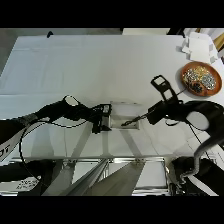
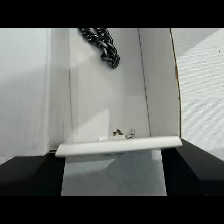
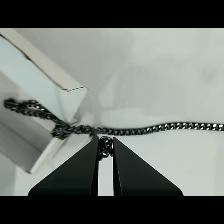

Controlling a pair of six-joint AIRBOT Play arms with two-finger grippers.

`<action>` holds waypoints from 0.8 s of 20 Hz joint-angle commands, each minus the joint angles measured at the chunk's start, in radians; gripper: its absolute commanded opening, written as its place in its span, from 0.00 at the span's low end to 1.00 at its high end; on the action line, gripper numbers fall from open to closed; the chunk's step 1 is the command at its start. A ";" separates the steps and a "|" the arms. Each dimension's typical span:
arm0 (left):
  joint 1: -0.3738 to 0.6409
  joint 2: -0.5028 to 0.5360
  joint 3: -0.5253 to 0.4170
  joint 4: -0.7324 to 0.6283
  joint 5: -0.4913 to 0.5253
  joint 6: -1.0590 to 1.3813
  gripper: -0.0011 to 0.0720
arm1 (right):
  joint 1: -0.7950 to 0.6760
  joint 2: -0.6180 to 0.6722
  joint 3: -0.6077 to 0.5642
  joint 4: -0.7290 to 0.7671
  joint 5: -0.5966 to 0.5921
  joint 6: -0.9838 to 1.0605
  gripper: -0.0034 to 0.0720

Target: Fold the box and place the chain.

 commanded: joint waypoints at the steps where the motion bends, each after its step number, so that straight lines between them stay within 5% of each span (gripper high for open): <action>1: 0.001 0.000 0.000 0.000 -0.005 0.000 0.58 | 0.001 0.141 0.002 0.112 0.039 -0.008 0.06; 7: 0.001 0.000 0.000 0.000 -0.005 0.000 0.58 | 0.154 0.126 0.101 0.259 -0.019 -0.051 0.06; 16: 0.001 0.000 0.000 0.000 -0.006 0.000 0.58 | 0.244 -0.209 0.119 0.266 -0.120 -0.050 0.07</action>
